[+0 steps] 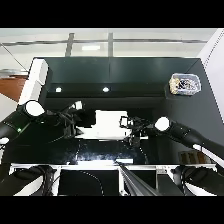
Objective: Fold the box and place the chain.
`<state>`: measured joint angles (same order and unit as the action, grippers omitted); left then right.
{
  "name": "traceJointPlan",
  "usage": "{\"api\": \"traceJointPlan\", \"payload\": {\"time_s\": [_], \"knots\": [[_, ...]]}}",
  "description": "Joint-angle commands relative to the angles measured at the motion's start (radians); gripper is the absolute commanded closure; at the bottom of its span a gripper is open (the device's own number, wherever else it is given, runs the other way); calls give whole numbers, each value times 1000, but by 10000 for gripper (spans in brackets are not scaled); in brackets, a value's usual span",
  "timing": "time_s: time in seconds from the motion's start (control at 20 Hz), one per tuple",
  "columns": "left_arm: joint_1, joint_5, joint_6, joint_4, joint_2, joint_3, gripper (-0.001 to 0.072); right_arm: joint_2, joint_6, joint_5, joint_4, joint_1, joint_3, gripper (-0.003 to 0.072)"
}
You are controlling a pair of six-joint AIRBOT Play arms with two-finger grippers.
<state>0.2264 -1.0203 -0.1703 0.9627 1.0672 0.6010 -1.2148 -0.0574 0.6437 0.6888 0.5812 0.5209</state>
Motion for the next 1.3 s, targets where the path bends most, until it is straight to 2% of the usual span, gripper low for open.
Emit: {"api": "traceJointPlan", "payload": {"time_s": [0.0,0.15,0.3,0.65,0.7,0.75,0.8,0.85,0.95,1.25], "knots": [[39,48,201,-77,13,-29,23,1,0,4,0,0,0,192],[96,119,221,-111,45,-29,23,1,0,6,-1,0,0,193],[133,106,227,-109,88,-29,23,0,0,7,-1,0,0,192],[145,137,226,-189,91,-31,27,0,0,7,-1,0,0,192],[145,132,226,-185,91,-31,57,0,0,7,-1,0,0,192],[145,123,226,-181,91,-31,179,1,0,7,-1,0,0,192],[145,120,225,-183,91,-31,229,0,0,6,-1,0,0,192],[148,119,225,-182,91,-31,233,0,0,6,-1,0,0,192],[149,128,227,-182,91,-31,374,0,0,6,-1,0,0,192],[149,97,223,-211,91,-31,382,0,0,6,-1,0,0,192]]}}
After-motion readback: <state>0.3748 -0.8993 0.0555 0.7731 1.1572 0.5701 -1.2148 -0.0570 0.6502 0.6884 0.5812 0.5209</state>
